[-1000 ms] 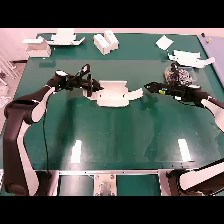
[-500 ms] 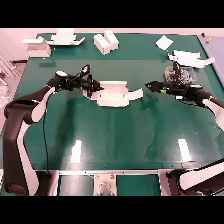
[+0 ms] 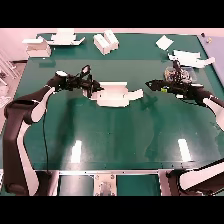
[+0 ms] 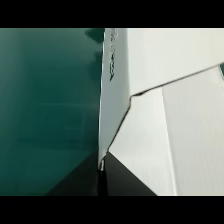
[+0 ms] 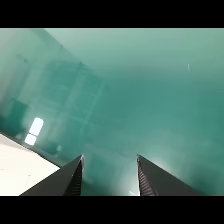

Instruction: Fold the box and place the chain.

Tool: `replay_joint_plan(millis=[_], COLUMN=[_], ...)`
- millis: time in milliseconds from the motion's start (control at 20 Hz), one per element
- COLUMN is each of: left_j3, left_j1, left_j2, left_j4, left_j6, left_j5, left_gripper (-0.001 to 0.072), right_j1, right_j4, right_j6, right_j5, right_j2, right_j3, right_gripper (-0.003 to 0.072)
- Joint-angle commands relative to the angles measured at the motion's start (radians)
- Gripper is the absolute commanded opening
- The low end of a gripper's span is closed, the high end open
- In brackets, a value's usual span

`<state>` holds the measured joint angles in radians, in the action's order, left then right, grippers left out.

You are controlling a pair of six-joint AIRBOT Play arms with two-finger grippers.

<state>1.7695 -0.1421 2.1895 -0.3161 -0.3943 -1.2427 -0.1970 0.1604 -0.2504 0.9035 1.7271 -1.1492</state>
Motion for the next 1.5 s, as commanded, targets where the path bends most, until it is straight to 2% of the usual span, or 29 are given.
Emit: replay_joint_plan(millis=[0,300,600,700,750,850,1450], left_j3=[0.000,0.000,0.000,0.000,0.000,0.000,0.000], left_j1=[0.000,0.000,0.000,0.000,0.000,0.000,0.000], left_j2=[0.001,0.000,0.000,0.000,0.000,0.000,0.000], left_j4=[-0.006,-0.005,-0.005,-0.005,-0.005,-0.005,0.005], left_j6=[0.002,0.001,0.001,0.001,0.001,0.001,0.001], left_j5=[0.004,0.004,0.004,0.004,0.004,0.004,0.004], left_gripper=[0.0020,0.0020,0.0020,0.0020,0.0020,0.0020,0.0020], right_j1=[0.005,0.078,0.200,0.235,0.256,0.296,0.409], right_j4=[-0.018,0.152,0.311,0.344,0.360,0.383,0.381], right_j6=[0.058,0.097,0.092,0.116,0.157,0.237,0.432], right_j5=[0.114,0.108,-0.084,-0.085,-0.087,-0.141,-0.163], right_j2=[-0.023,-0.189,-0.321,-0.325,-0.325,-0.325,-0.323], right_j3=[-0.025,-0.014,0.050,0.064,0.078,0.111,0.275], right_gripper=[0.0344,0.0351,0.0363,0.0435,0.0435,0.0517,0.0524])
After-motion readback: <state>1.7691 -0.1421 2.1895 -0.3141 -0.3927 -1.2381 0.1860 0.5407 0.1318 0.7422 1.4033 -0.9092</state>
